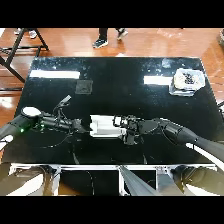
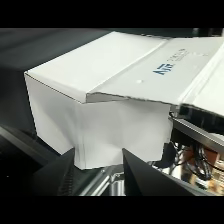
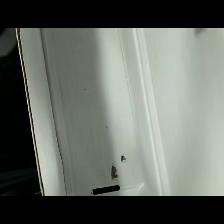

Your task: Fold the box and place the chain.

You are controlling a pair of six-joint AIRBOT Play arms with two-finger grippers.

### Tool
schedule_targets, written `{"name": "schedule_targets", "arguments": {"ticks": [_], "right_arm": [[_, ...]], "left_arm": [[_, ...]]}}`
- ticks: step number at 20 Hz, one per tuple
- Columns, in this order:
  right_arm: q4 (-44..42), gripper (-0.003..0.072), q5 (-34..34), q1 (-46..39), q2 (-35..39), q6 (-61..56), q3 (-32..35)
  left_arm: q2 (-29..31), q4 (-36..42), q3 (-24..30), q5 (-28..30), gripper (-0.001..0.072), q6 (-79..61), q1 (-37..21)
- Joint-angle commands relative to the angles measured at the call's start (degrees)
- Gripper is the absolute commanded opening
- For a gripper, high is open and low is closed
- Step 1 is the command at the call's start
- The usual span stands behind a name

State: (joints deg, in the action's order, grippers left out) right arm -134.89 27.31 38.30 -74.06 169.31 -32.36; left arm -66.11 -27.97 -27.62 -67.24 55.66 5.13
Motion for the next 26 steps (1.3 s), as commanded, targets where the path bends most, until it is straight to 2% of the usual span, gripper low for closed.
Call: {"name": "schedule_targets", "arguments": {"ticks": [1,4,5,6,8,13,17,22,26], "right_arm": [[0.0,0.0237,-0.1,0.0,0.0,-0.1,0.0],[0.0,0.0237,-0.1,0.0,0.0,-0.1,0.0],[0.0,0.0237,-0.1,0.0,0.0,-0.1,0.0],[0.0,0.0237,-0.1,0.0,0.0,-0.1,0.0],[0.0,0.0237,-0.1,0.0,0.0,-0.1,0.0],[0.0,0.0237,-0.1,0.0,0.0,-0.1,0.0],[0.0,0.0237,-0.1,0.0,0.0,-0.2,0.0],[0.0,0.0237,-0.2,0.0,0.0,-0.2,0.0],[0.0,0.0237,-0.2,0.0,0.0,-0.2,0.0]], "left_arm": [[5.5,-7.0,0.0,9.2,0.0419,8.9,4.0],[12.3,-9.6,0.0,14.6,0.0427,13.8,7.4],[13.7,-9.5,0.0,14.4,0.0584,13.7,8.9],[14.3,-9.7,0.0,14.1,0.0659,13.6,10.7],[14.2,-12.0,0.0,14.6,0.0659,13.8,14.2],[13.9,-23.1,0.0,23.8,0.0657,29.4,19.0],[13.4,-27.7,-0.1,28.3,0.0650,39.0,22.2],[8.4,-28.5,-1.3,27.8,0.0633,43.9,24.9],[6.1,-28.8,-3.5,26.8,0.0633,44.3,24.9]]}}
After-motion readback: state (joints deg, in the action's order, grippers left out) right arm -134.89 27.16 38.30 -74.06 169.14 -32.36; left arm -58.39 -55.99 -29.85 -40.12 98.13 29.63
